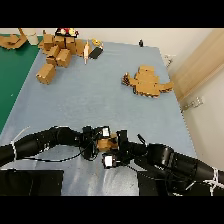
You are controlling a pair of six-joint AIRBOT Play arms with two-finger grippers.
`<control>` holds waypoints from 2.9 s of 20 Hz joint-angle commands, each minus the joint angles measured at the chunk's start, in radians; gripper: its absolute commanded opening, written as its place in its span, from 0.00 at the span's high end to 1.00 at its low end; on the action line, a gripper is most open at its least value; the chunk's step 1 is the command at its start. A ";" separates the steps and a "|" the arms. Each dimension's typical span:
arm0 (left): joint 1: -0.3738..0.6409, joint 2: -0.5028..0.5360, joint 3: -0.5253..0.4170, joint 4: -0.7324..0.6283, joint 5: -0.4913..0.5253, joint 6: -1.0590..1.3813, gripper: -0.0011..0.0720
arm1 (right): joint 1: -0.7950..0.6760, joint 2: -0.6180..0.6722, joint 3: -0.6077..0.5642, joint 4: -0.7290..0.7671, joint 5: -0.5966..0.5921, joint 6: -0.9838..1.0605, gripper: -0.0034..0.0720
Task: Fold the box.
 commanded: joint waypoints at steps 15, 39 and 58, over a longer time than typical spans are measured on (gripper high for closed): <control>0.000 -0.001 0.000 0.000 0.000 0.001 0.25 | 0.019 0.063 0.002 -0.080 -0.019 0.027 0.75; 0.000 -0.001 0.000 0.000 0.000 0.001 0.25 | 0.039 0.012 0.029 -0.053 -0.029 0.046 0.83; 0.000 -0.001 0.000 0.000 0.000 0.001 0.25 | 0.048 0.213 0.030 0.023 -0.376 0.526 0.85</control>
